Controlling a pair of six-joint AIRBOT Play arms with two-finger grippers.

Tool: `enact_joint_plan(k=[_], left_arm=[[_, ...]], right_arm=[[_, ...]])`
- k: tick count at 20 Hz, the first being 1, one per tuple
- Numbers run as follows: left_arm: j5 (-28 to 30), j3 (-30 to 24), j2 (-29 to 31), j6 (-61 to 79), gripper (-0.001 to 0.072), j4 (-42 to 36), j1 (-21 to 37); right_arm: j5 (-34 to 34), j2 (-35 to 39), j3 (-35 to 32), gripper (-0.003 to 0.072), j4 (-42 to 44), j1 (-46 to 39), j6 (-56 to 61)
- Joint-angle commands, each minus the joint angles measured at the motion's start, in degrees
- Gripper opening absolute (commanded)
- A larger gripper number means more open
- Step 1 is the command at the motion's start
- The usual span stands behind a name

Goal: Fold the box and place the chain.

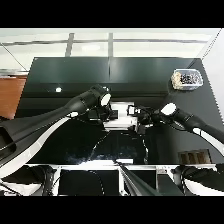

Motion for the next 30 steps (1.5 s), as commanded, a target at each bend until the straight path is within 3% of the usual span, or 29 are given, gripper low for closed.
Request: enact_joint_plan(k=[1,7,12,17,24,25,26,29,30], left_arm=[[0.11,0.07,0.0,0.35,0.0026,0.46,0.11],[0.02,0.07,0.02,0.37,0.0027,0.61,0.11],[-0.02,0.07,0.02,0.37,0.0027,0.42,0.11],[-0.02,0.07,0.02,0.37,0.0028,0.42,0.11],[-0.37,0.07,0.02,2.38,0.0027,1.09,0.15],[-0.63,0.07,0.02,2.38,0.0027,1.07,0.15],[-0.74,0.07,0.02,2.36,0.0027,1.07,0.15],[-0.61,0.07,0.02,2.34,0.0027,0.85,0.35],[-0.59,0.07,0.02,2.32,0.0027,0.83,0.35]], right_arm=[[0.09,0.24,-0.02,0.0694,-0.31,-0.13,2.14],[2.12,6.69,-0.02,0.0693,-9.42,-0.37,10.12],[7.78,12.28,-0.04,0.0692,-17.29,-4.26,18.53],[6.73,11.1,-0.07,0.0692,-15.85,-4.63,6.99],[4.87,7.56,-0.07,0.0691,-6.62,-4.63,-5.92],[5.42,7.06,-0.07,0.065,-5.84,-4.63,-5.92],[5.73,6.78,-0.07,0.0548,-5.75,-4.63,-5.92],[7.58,6.78,-0.07,0.0135,-5.25,-4.63,-3.39],[7.93,6.78,-0.07,0.0126,-4.83,-4.63,-1.53]])
